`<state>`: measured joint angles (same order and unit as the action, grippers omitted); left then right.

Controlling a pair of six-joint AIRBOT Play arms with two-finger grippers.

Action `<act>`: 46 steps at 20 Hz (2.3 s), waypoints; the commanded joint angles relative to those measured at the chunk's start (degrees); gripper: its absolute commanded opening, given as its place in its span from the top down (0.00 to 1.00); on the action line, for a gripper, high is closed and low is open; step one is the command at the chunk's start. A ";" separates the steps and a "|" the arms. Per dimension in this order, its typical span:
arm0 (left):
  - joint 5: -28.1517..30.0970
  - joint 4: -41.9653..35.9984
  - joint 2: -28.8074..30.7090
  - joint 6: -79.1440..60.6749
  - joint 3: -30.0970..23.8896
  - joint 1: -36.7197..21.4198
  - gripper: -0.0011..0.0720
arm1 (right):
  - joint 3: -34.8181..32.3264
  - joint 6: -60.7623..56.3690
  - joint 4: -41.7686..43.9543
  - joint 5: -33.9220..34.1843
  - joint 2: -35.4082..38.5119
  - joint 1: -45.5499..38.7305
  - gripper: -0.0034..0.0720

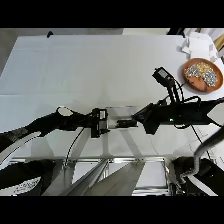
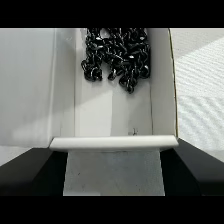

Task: Fold the box and place the chain.

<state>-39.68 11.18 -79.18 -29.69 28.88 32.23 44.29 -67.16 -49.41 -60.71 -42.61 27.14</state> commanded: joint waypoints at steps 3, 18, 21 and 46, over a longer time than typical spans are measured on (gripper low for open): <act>0.02 0.00 -0.02 -0.02 0.00 0.00 0.62 | 0.07 0.66 4.70 3.23 0.11 2.62 0.94; 0.02 0.02 -0.02 -0.02 0.00 0.00 0.62 | -2.84 0.59 -2.73 13.90 -18.43 8.15 0.93; 0.00 0.00 -0.02 -0.02 0.00 0.00 0.62 | -2.86 0.59 -2.67 16.24 -23.41 11.30 0.92; 0.00 0.00 -0.02 -0.02 0.00 0.00 0.62 | -2.80 -16.85 -31.39 12.52 -16.41 -24.63 0.68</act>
<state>-39.68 11.18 -79.18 -29.71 28.88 32.23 41.50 -83.02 -79.00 -50.28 -53.30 6.46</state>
